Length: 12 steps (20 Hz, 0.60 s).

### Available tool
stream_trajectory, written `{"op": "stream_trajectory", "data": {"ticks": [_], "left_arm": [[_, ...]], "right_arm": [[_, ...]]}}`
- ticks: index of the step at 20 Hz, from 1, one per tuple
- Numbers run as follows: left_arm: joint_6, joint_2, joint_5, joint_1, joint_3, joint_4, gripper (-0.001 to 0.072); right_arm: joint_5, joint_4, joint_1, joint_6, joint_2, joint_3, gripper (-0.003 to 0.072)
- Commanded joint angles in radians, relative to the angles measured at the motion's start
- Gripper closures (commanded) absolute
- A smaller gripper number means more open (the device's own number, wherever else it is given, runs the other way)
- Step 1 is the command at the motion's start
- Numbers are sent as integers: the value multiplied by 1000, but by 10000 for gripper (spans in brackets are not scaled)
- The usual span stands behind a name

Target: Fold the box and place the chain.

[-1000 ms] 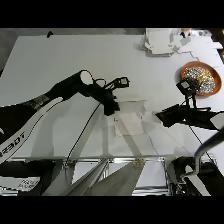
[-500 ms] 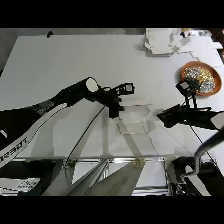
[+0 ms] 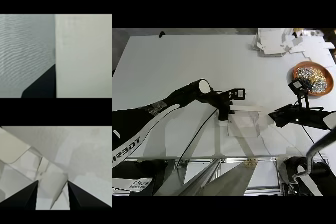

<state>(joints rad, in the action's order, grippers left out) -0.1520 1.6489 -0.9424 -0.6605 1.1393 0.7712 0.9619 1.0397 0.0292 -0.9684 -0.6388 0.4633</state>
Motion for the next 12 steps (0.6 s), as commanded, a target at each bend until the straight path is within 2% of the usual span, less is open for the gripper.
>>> {"op": "stream_trajectory", "data": {"ticks": [1, 6, 12], "left_arm": [[18, 1, -32, 0, 0, 8, 708], [16, 1, 58, -2, 0, 6, 704], [13, 1, 64, -2, -1, 4, 703]], "right_arm": [[-1, -5, 1, 0, 1, 1, 274], [-1, -5, 1, 0, 1, 1, 274], [-1, -5, 1, 0, 1, 1, 274]]}}
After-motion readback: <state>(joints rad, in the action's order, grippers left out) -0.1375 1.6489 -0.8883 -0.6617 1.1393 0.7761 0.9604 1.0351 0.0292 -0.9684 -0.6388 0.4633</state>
